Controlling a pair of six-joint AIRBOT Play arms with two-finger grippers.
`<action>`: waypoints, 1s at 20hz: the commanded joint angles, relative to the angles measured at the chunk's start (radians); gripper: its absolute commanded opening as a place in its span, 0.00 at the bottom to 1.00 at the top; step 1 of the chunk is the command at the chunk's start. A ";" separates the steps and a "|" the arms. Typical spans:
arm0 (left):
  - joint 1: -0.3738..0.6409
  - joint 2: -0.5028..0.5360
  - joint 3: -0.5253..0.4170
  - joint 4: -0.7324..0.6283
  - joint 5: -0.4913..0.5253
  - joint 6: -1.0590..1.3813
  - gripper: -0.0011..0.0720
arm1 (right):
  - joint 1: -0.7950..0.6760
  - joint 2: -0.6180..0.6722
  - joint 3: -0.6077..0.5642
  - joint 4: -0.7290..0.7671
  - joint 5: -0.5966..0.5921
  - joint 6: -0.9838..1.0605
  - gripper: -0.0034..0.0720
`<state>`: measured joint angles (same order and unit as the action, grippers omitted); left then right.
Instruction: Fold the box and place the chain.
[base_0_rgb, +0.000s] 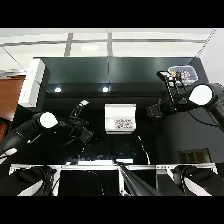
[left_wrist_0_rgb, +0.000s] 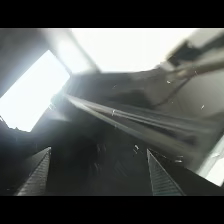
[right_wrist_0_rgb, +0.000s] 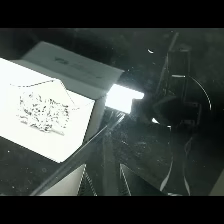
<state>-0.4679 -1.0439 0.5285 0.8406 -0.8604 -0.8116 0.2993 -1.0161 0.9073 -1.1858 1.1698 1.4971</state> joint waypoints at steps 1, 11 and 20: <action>-0.053 0.000 -0.020 -0.112 0.116 0.682 0.99 | 0.001 0.000 -0.001 0.000 -0.003 0.010 0.39; 0.037 -0.270 0.134 -0.292 0.048 1.053 0.99 | 0.002 0.000 -0.001 0.007 0.005 0.026 0.39; 0.031 -0.311 0.148 -0.329 0.057 1.082 0.99 | 0.002 -0.001 -0.001 0.006 -0.009 0.026 0.39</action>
<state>-0.4351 -1.3460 0.6735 0.5224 -0.8001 0.2558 0.3004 -1.0161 0.9070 -1.1793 1.1706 1.5223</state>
